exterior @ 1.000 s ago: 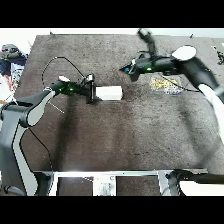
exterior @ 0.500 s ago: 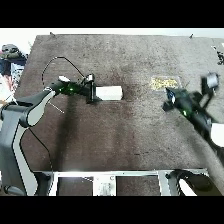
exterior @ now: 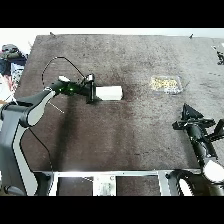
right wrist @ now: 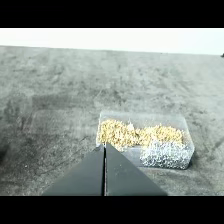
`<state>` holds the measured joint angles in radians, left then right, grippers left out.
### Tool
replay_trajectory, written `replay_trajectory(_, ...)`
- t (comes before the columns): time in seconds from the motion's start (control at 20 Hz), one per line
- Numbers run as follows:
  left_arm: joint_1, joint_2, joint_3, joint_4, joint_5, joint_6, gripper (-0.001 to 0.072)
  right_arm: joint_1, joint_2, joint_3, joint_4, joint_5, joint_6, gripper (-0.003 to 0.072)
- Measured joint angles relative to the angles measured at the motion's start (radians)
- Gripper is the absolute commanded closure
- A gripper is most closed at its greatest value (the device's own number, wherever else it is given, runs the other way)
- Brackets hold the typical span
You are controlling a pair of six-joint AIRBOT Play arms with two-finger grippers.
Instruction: Fold the box and place the chain.
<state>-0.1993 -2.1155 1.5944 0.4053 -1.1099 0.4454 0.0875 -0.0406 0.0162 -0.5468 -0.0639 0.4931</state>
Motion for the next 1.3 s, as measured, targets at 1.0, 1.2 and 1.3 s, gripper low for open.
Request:
replay_trajectory(1.0, 0.361, 0.345, 0.058, -0.137, 0.342, -0.381, 0.0698, 0.0, 0.026, -0.016, -0.003, -0.031, 0.001, 0.0676)
replay_trajectory(1.2, 0.507, 0.352, 0.059, 0.02, 0.473, -0.653, 0.0698, 0.0, 0.026, -0.016, -0.003, -0.031, 0.001, 0.0676)
replay_trajectory(1.3, 0.555, 0.336, 0.06, 0.108, 0.514, -0.771, 0.0698, 0.0, 0.026, -0.016, -0.003, -0.031, 0.001, 0.0675)
